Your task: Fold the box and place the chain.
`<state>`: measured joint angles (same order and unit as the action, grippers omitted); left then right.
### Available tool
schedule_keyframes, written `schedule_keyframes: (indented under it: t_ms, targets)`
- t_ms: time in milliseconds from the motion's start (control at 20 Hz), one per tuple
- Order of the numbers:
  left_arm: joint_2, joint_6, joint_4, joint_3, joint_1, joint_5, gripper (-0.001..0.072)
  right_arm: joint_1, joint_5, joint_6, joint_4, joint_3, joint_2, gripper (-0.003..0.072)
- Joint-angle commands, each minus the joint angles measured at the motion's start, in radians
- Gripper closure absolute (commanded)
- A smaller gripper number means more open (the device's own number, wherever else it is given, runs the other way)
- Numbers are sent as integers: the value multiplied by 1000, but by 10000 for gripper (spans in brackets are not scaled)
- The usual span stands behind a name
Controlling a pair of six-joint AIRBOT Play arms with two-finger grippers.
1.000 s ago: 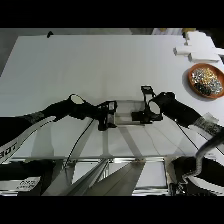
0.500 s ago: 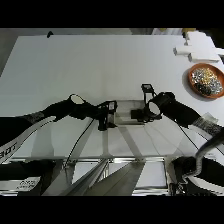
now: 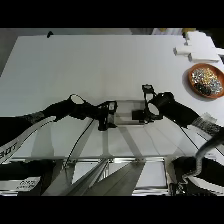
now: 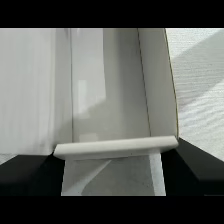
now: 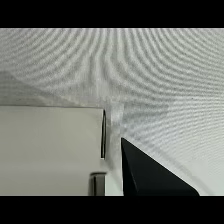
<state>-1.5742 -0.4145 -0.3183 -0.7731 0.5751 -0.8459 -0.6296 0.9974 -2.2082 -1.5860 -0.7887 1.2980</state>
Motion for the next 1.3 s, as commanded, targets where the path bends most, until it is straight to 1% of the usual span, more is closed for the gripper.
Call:
schedule_keyframes:
  t_ms: [0, 50, 100, 200, 350, 400, 500, 550, 600, 750, 800, 850, 950, 1050, 1100, 1200, 1250]
  targets:
    - [0, 0, 0, 0, 0, 0, 677, -18, -8, -2, -6, 0, 12, 511]
    - [0, 0, 0, 0, 0, 0, 677, -18, 2, -2, -6, 0, 16, 542]
    - [0, 0, 0, 0, 0, 0, 677, -18, 14, -1, -8, 0, 17, 592]
    - [0, 0, 0, 0, 0, 0, 677, -18, 13, -1, -4, 0, 17, 668]
    - [0, 0, 0, 0, 0, 0, 677, -18, 17, 11, -3, 0, 16, 669]
    - [0, 0, 0, 0, 0, 0, 677, -18, 16, 15, -3, 0, 15, 654]
    - [0, 0, 0, 0, 0, 0, 677, -18, 20, 67, -8, 0, 1, 482]
    - [0, 0, 0, 0, 0, 0, 677, -18, 25, 121, -10, 0, -19, 432]
    - [0, 0, 0, 0, 0, 0, 677, -18, 33, 182, -14, 0, -48, 404]
    - [0, 0, 0, 0, 0, 0, 677, -8, 66, 383, -14, -3, -174, 263]
    - [0, 0, 0, 0, 0, 0, 677, 8, 100, 435, -17, -20, -210, 262]
    - [0, 0, 0, 0, 0, 0, 677, 43, 155, 466, -16, -61, -234, 262]
    - [0, 0, 0, 0, 0, 0, 677, 136, 257, 531, -15, -185, -244, 259]
    - [0, 0, 0, 0, 0, 0, 677, 244, 297, 631, -16, -320, -243, 260]
    - [0, 0, 0, 0, 0, 0, 677, 305, 288, 663, -25, -378, -241, 264]
    - [0, 0, 0, 0, 0, 0, 677, 455, 202, 695, -96, -469, -224, 340]
    - [0, 0, 0, 0, 0, 0, 677, 534, 173, 696, -123, -505, -200, 355]
